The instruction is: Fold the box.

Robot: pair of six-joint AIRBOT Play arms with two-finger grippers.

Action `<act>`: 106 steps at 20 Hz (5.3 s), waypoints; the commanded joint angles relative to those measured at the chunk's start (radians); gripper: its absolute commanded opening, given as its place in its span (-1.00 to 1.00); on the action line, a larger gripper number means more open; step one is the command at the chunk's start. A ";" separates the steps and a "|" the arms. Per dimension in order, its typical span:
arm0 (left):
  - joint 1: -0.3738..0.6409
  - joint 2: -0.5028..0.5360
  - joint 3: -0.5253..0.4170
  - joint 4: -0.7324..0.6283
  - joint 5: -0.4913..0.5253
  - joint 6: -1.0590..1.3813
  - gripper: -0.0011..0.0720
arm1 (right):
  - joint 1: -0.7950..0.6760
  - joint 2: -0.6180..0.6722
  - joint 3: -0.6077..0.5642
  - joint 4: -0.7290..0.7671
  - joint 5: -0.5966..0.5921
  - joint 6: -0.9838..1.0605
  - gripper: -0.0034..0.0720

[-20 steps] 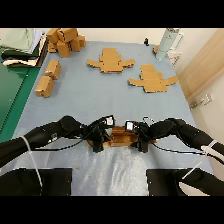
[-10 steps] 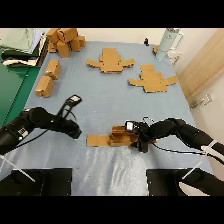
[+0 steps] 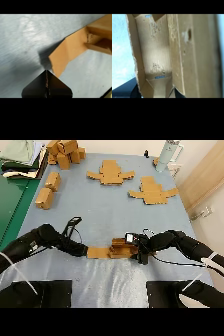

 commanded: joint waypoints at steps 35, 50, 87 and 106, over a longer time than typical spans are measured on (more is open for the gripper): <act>-0.070 -0.066 0.060 -0.320 0.113 -0.003 0.43 | 0.000 0.000 0.000 0.000 0.000 0.000 0.35; -0.123 -0.085 0.060 -0.528 0.113 0.222 0.56 | 0.000 0.000 0.000 0.000 0.000 0.000 0.35; -0.560 -0.441 0.605 0.591 -0.078 -1.052 0.54 | 0.000 0.000 0.000 0.000 0.000 0.000 0.35; -0.589 -0.503 0.650 0.620 -0.161 -1.091 0.53 | 0.000 0.000 0.000 0.000 0.000 0.000 0.35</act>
